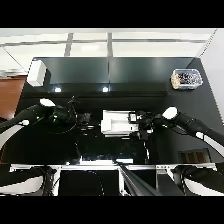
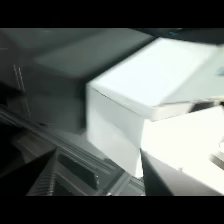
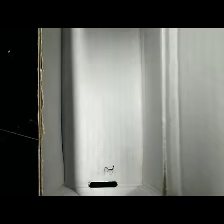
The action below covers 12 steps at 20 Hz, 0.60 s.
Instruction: Fold the box and place the chain.
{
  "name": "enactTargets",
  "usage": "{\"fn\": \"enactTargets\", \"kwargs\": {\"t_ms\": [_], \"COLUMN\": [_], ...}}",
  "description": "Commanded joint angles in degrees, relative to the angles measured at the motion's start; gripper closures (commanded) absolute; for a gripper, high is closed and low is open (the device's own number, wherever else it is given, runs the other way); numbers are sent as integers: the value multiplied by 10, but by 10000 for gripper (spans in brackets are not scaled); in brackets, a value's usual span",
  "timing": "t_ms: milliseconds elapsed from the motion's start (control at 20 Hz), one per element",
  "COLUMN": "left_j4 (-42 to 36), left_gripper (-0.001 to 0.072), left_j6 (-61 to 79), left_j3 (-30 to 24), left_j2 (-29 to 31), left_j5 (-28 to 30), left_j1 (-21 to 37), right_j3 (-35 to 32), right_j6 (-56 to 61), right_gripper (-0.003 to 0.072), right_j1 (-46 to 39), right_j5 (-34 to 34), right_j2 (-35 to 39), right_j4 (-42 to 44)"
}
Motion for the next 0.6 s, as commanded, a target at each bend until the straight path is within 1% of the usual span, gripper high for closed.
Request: {"fn": "enactTargets", "kwargs": {"t_ms": [0,100,150,200,300,450,500,550], "left_j4": [-3,3,10,23,73,160,171,173], "left_gripper": [133,141,187,214,214,214,216,233], "left_j6": [9,4,0,-15,-57,-161,-184,-206], "left_j3": [17,27,35,46,73,114,126,135], "left_j2": [-2,-2,-1,0,7,18,18,18], "left_j5": [-34,-38,-38,-37,-31,-2,7,18], "left_j1": [-9,-26,-38,-52,-78,-118,-133,-147], "right_j3": [0,0,0,0,0,0,0,0], "right_j6": [0,0,0,0,0,0,0,0], "right_gripper": [296,296,295,296,296,296,296,296], "right_j1": [0,0,0,0,0,0,0,0], "right_j5": [0,0,0,0,0,0,0,0], "right_j2": [0,0,0,0,0,0,0,0], "right_j4": [0,0,0,0,0,0,0,0]}}
